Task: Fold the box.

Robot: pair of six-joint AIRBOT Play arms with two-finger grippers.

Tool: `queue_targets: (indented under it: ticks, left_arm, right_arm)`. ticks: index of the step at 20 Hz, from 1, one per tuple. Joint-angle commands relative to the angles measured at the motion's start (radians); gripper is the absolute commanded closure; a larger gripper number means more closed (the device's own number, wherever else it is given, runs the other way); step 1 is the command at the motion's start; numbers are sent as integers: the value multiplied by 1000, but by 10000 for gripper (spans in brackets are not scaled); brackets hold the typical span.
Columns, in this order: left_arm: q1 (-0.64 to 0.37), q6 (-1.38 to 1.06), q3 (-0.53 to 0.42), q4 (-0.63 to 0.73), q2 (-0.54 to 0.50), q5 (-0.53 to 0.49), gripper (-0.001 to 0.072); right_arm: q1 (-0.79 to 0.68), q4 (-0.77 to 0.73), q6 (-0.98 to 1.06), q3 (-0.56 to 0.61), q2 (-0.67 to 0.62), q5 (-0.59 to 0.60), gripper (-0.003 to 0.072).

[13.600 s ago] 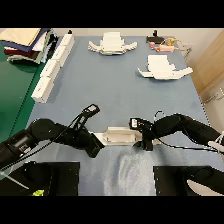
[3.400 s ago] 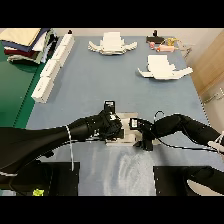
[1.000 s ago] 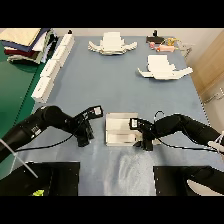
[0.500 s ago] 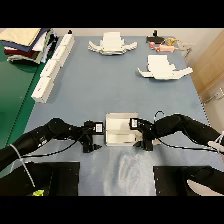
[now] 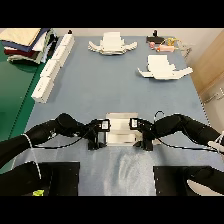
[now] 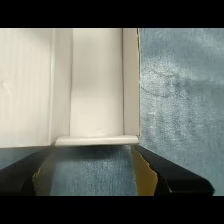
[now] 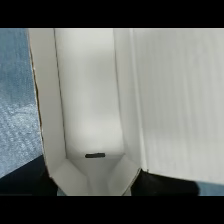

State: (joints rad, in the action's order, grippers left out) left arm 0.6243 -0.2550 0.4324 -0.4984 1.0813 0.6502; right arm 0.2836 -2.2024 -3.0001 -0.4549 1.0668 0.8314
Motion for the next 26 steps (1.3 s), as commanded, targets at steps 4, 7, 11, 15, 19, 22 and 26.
queue_targets:
  ticks: [4, 7, 11, 15, 19, 22, 26]
  left_arm:
    - [0, -26, 8, 7, 16, 38, 16]
    - [21, -30, 8, 50, 32, 29, 16]
    - [50, -41, 14, 81, 66, -12, 17]
    - [49, -27, 12, 74, 66, -23, 18]
    - [49, -12, 12, 65, 66, -23, 186]
    - [50, -6, 13, 60, 66, -22, 186]
    - [49, -6, 13, 61, 66, -23, 184]
  right_arm:
    - [0, 0, 0, -1, 0, 0, 190]
    - [0, 0, 0, -1, 0, 0, 189]
    - [0, 0, 0, -1, 0, 0, 190]
    - [0, 0, 0, -1, 0, 0, 190]
    - [0, 0, 0, -1, 0, 0, 190]
    - [0, 0, 0, -1, 0, 0, 189]
    - [0, 0, 0, -1, 0, 0, 190]
